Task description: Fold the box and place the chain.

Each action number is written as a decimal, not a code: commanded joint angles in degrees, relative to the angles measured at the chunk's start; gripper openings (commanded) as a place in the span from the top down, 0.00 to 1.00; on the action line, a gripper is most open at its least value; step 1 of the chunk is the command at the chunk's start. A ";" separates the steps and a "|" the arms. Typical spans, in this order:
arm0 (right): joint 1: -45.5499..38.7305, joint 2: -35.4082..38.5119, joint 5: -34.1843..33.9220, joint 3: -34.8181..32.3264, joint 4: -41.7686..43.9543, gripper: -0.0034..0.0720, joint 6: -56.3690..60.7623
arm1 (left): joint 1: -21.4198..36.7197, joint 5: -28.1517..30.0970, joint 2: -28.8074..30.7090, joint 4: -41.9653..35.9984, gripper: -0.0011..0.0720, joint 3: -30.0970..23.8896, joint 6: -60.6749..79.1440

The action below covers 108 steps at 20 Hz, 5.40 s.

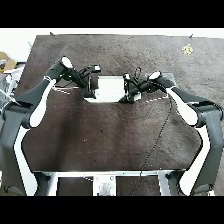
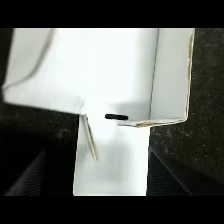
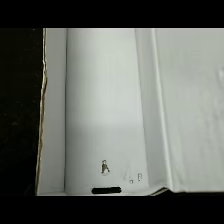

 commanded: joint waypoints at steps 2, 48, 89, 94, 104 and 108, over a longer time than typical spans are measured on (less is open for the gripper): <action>0.04 -0.02 0.07 -0.02 0.02 0.28 0.00 | -1.01 0.37 -0.42 0.24 0.02 -0.02 3.39; 0.13 -0.02 0.04 -0.02 0.02 0.28 0.00 | -5.05 0.61 -3.06 -2.75 0.74 -0.02 -4.11; 0.15 -0.02 0.26 -0.02 0.44 0.28 0.00 | 5.38 -0.33 15.61 3.15 0.98 -0.35 -38.21; 0.15 -0.02 0.15 -0.02 0.42 0.28 0.00 | 6.21 11.39 25.42 3.39 0.98 -14.19 -50.18; 0.13 -0.02 0.22 -0.02 0.42 0.28 0.00 | 15.50 18.64 30.21 -14.91 0.98 -41.16 -45.03; 0.15 -0.02 0.22 -0.02 0.42 0.28 0.00 | 15.47 16.92 25.83 -19.43 0.98 -43.21 -44.74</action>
